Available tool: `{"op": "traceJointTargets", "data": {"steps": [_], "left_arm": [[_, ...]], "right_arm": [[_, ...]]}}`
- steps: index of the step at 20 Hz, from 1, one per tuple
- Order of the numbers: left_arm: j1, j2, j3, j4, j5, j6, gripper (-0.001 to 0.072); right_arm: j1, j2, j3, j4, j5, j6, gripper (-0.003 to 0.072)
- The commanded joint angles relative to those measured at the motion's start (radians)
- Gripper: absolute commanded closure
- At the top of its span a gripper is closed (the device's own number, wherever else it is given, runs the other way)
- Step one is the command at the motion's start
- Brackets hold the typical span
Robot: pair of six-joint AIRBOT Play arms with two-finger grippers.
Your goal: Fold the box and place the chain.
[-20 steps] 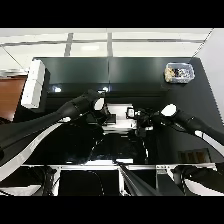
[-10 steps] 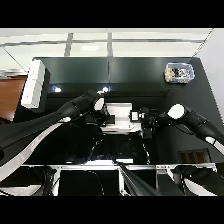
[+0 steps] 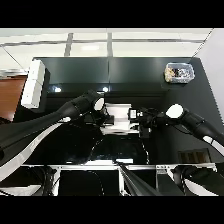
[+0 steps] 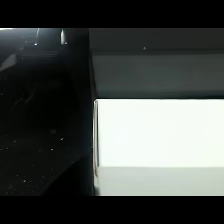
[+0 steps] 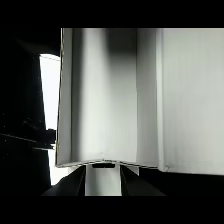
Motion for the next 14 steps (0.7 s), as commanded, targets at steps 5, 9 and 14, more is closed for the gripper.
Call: {"op": "traceJointTargets", "data": {"steps": [5, 9, 14], "left_arm": [[0.000, 0.000, 0.001, -0.014, 0.005, -0.001, 0.0683], [0.000, 0.000, 0.001, -0.014, 0.001, 0.000, 0.0683], [0.000, 0.000, 0.001, -0.014, -0.003, 0.000, 0.0683]], "right_arm": [[0.039, -0.068, 0.000, 0.193, -0.071, 0.037, 0.0320], [0.040, -0.067, 0.000, 0.163, -0.047, 0.156, 0.0400], [-0.050, 0.020, 0.065, -0.093, 0.166, 0.710, 0.0671]]}}
